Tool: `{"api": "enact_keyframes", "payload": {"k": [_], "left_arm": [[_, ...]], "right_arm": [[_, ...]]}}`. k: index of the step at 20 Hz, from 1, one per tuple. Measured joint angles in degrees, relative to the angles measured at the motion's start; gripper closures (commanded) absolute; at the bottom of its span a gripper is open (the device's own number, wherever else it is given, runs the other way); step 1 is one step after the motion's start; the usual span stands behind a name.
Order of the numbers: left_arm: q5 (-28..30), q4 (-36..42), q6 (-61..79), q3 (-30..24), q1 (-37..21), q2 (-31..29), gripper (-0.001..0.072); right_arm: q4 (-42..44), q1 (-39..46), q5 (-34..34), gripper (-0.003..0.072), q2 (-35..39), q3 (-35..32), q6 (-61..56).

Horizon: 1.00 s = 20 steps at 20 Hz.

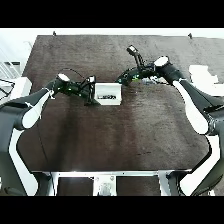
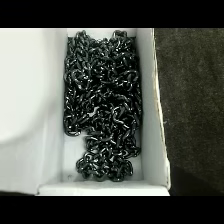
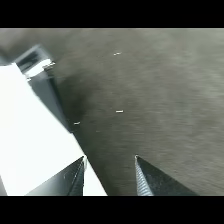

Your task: Fold the box and place the chain.

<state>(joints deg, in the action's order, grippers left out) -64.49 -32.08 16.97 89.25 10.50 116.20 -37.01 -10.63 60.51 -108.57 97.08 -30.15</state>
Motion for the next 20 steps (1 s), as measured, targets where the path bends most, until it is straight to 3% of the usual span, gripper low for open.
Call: {"api": "enact_keyframes", "payload": {"k": [10, 20], "left_arm": [[0.0, 0.0, 0.0, 0.0, 0.0, 0.0, 0.0247], [0.0, 0.0, 0.0, 0.0, 0.0, 0.0, 0.0247]], "right_arm": [[-1.1, -3.8, 10.1, 0.0285, -0.6, 2.5, 0.4], [-5.3, -7.0, 9.4, 0.0277, -0.7, 2.8, 0.6]]}}
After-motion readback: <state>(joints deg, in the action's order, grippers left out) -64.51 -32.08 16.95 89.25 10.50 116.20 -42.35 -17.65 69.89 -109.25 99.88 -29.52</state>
